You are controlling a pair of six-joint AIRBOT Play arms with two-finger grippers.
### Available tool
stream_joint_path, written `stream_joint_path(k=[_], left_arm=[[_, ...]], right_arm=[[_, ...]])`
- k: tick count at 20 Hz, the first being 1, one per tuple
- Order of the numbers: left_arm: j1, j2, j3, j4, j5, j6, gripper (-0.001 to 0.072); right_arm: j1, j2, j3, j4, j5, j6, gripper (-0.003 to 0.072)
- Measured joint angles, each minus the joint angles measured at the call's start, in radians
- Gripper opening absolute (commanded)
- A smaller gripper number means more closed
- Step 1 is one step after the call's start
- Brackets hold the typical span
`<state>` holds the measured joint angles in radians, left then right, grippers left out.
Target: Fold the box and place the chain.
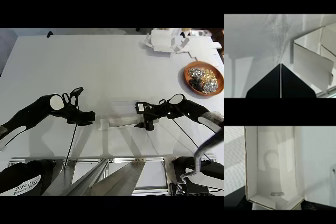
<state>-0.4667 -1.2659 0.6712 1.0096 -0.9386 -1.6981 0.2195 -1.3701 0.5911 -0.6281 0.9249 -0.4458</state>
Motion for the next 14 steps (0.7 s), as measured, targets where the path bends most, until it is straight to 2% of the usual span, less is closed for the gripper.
stream_joint_path(k=[6,14], left_arm=[[-0.039,-0.056,-0.002,-0.045,0.061,-0.008,0.0009],[-0.051,-0.037,-0.002,-0.101,0.085,0.044,0.0009]], right_arm=[[0.000,0.000,0.000,0.000,0.000,0.000,0.0312],[0.000,0.000,0.000,0.000,0.000,0.000,0.0312]])
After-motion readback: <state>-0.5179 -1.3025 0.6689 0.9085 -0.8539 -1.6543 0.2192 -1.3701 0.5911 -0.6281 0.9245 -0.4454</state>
